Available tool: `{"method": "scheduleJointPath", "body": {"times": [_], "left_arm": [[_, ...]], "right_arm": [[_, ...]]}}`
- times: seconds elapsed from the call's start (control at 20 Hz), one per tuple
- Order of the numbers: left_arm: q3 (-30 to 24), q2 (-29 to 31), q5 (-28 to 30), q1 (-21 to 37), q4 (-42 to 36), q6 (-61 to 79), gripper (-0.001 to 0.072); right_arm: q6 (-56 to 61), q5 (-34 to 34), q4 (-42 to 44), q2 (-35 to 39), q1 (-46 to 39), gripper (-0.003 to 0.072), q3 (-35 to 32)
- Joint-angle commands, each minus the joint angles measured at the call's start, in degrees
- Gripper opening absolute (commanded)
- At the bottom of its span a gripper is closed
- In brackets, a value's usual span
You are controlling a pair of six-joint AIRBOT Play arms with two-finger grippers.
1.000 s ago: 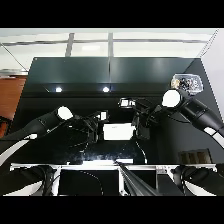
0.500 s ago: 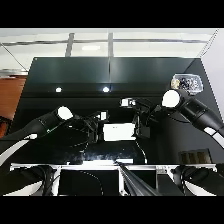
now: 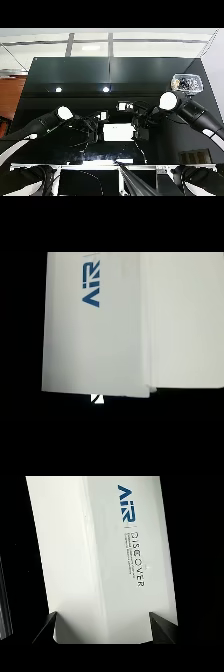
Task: Fold the box and place the chain.
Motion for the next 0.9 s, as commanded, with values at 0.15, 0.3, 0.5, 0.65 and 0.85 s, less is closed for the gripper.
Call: {"method": "scheduleJointPath", "body": {"times": [0.15, 0.3, 0.5, 0.65, 0.85], "left_arm": [[0.0, 0.0, -0.8, 0.0, 0.0, 0.0, 0.0368], [0.0, 0.0, -0.9, 0.0, 0.0, 0.0, 0.0367], [0.0, 0.0, -0.8, 0.0, 0.1, 0.0, 0.0367], [0.0, 0.0, -0.8, 0.0, 0.0, 0.0, 0.0367], [0.0, 0.0, -0.8, 0.0, 0.0, 0.0, 0.0368]], "right_arm": [[0.1, -1.3, -2.3, 0.0, 1.1, 0.0700, 0.0], [0.1, -1.0, -2.3, 0.2, 1.1, 0.0700, 0.0], [3.7, -0.6, -2.1, 2.8, -0.2, 0.0701, 0.0], [4.3, 1.5, -1.1, 4.7, -2.0, 0.0700, 0.0], [-4.6, -6.4, 4.0, 4.7, -0.3, 0.0700, -3.8]]}}
